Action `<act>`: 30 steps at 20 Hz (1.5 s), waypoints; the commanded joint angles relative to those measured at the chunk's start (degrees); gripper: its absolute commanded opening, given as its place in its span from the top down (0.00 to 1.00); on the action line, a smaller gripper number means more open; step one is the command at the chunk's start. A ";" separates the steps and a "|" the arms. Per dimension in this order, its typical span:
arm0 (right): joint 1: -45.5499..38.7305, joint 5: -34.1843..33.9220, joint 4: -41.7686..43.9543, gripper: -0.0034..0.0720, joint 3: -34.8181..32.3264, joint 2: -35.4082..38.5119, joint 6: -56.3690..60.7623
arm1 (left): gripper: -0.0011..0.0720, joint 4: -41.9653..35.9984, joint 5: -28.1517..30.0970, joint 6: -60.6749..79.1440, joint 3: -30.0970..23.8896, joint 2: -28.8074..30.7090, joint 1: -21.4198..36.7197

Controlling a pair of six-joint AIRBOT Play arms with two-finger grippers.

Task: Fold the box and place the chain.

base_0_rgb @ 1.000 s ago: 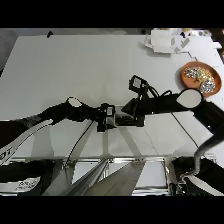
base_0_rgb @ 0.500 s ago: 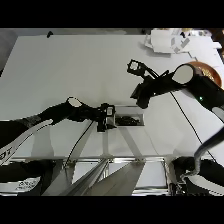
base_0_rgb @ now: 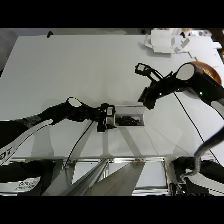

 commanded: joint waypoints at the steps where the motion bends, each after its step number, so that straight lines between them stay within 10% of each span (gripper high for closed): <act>1: -0.39 1.22 4.50 0.93 -1.88 -0.11 -3.69 | 0.84 0.02 0.02 0.00 0.02 0.04 0.02; 7: 2.43 6.40 7.76 0.92 -2.14 -0.09 -9.03 | 0.84 0.02 0.02 0.00 0.02 0.04 0.02; 10: 3.28 8.04 7.17 0.68 -3.76 0.66 -10.88 | 0.84 0.02 0.04 0.00 0.02 0.04 0.02; 30: 9.38 -1.97 -3.17 0.57 -9.57 8.22 -15.91 | 0.84 0.00 0.02 0.00 0.02 0.04 0.02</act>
